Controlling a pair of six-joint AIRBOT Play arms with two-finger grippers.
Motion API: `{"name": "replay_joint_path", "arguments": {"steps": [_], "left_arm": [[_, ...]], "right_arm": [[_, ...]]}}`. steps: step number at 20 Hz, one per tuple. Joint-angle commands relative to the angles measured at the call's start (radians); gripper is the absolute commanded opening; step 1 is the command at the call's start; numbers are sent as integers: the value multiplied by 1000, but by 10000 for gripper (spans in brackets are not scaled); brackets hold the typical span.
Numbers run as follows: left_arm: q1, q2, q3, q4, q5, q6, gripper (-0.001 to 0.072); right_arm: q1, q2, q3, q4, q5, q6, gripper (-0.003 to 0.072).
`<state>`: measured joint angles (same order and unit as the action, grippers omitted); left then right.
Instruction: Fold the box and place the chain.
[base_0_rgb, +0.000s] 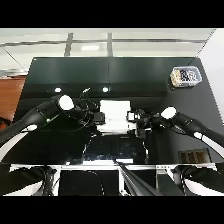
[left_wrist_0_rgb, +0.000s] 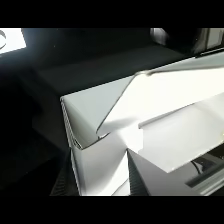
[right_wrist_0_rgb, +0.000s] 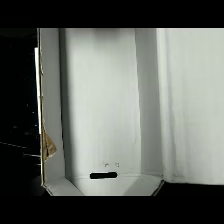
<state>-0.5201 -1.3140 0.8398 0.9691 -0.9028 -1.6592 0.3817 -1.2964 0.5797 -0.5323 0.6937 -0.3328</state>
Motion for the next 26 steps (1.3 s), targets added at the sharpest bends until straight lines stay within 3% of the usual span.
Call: {"name": "replay_joint_path", "arguments": {"steps": [1, 6, 12, 14, 15, 26], "left_arm": [[-14, 0, 18, 26, 10, -28, 401], [-66, 0, 54, 135, 2, -148, 400], [-80, -1, 58, 136, 5, -187, 395], [-83, -1, 58, 147, 5, -203, 286], [-86, -2, 59, 149, 5, -204, 267], [-117, -14, 59, 237, 4, -297, 268]], "right_arm": [[1, -1, 0, 0, 0, 0, 164], [1, -1, 0, 0, 0, 0, 164], [1, -1, 0, 0, 0, 0, 164], [1, -1, 0, 0, 0, 0, 164], [1, -1, 0, 0, 0, 0, 164], [1, -1, 0, 0, 0, 0, 164]]}}
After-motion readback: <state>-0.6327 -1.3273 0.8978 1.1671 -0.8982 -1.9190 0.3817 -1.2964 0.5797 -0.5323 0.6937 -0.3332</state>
